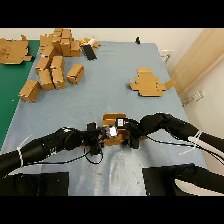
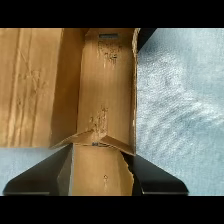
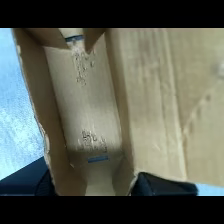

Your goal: Fold the box.

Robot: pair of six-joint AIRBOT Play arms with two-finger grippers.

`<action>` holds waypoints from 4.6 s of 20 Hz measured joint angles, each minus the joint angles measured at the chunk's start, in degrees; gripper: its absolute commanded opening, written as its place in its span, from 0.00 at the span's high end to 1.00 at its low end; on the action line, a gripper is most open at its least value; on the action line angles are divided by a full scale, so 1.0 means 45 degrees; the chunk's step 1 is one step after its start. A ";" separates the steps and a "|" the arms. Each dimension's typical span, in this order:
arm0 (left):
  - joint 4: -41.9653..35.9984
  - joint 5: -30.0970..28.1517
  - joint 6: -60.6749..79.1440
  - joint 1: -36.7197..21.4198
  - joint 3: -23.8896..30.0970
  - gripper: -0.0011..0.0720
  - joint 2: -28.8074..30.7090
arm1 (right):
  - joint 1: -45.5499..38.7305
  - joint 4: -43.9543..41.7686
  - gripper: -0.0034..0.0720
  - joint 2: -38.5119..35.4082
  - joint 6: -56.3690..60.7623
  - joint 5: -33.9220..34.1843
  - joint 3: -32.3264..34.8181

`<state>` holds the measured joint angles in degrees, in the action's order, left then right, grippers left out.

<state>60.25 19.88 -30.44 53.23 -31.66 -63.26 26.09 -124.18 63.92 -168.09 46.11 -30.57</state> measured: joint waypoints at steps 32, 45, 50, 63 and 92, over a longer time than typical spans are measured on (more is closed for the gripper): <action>-0.2108 -0.0097 -0.0112 0.0000 -0.0180 0.64 -0.0063 | 0.0000 -0.0015 0.29 0.0000 0.0000 -0.0029 0.0000; -0.2103 -0.0107 -0.0083 0.0000 -0.0180 0.04 -0.0063 | 0.0000 -0.0010 0.29 0.0000 0.0000 -0.0029 0.0000; -0.2108 -0.0102 -0.0083 0.0000 -0.0180 0.04 -0.0063 | 0.0000 -0.0010 0.29 0.0000 0.0005 -0.0029 0.0000; -0.1957 0.0044 -0.0597 -0.0180 -0.0180 0.97 0.0126 | 0.0000 -0.0034 0.29 0.0000 0.0044 -0.0039 0.0000; -0.1423 0.3968 -1.9754 -0.4750 0.3759 0.97 0.5707 | 0.0000 -0.0146 0.29 0.0005 0.0005 -0.0034 0.0000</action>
<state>53.84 37.74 -119.33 31.86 -14.74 -37.58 26.09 -124.84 63.94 -168.07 45.95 -30.57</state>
